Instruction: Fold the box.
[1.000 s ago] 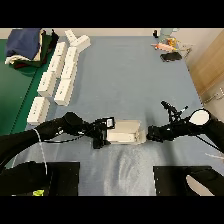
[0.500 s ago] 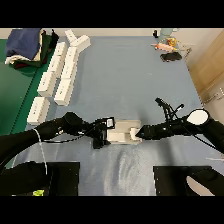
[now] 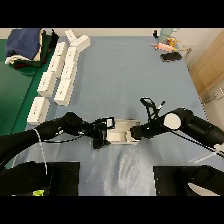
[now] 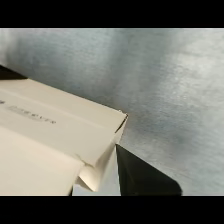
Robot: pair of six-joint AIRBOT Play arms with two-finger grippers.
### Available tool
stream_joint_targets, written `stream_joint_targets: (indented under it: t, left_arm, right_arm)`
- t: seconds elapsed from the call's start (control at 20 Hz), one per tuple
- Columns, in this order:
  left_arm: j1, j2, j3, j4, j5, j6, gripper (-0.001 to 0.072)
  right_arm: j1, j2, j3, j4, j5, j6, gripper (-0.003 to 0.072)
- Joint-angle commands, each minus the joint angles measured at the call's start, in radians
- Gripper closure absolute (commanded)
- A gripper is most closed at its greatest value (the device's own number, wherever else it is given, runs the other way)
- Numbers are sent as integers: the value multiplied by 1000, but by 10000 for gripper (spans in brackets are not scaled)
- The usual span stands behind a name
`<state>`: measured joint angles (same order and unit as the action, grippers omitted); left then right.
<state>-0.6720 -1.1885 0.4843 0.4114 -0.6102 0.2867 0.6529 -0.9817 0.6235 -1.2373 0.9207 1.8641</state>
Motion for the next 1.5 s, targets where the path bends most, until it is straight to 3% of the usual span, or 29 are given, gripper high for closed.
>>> stream_joint_targets:
  t: [0.0,0.1,0.55,0.7,0.85,1.05,1.1,1.15,1.2,1.25,1.45]
  left_arm:
    - [0,0,1,0,0,0,229]
    - [0,0,1,0,0,0,229]
    - [0,0,1,0,0,0,229]
    - [0,0,1,0,0,0,229]
    - [0,0,1,0,0,1,229]
    - [0,0,1,0,0,0,229]
    - [0,0,1,0,0,0,229]
    - [0,0,1,0,0,0,229]
    - [0,0,1,0,0,0,229]
    - [0,0,1,0,0,0,229]
    - [0,0,1,0,0,1,229]
  right_arm:
    - [123,-85,83,-256,64,323,326]
    - [158,-133,107,-303,85,385,357]
    - [189,-225,129,-389,123,594,358]
    - [189,-225,129,-405,157,610,453]
    - [189,-227,129,-405,157,613,681]
    - [189,-228,129,-405,156,612,682]
    - [189,-228,130,-404,155,612,680]
    - [189,-228,133,-401,156,611,555]
    - [189,-227,137,-398,155,603,360]
    - [189,-226,143,-397,156,602,304]
    - [189,-225,161,-386,155,576,304]
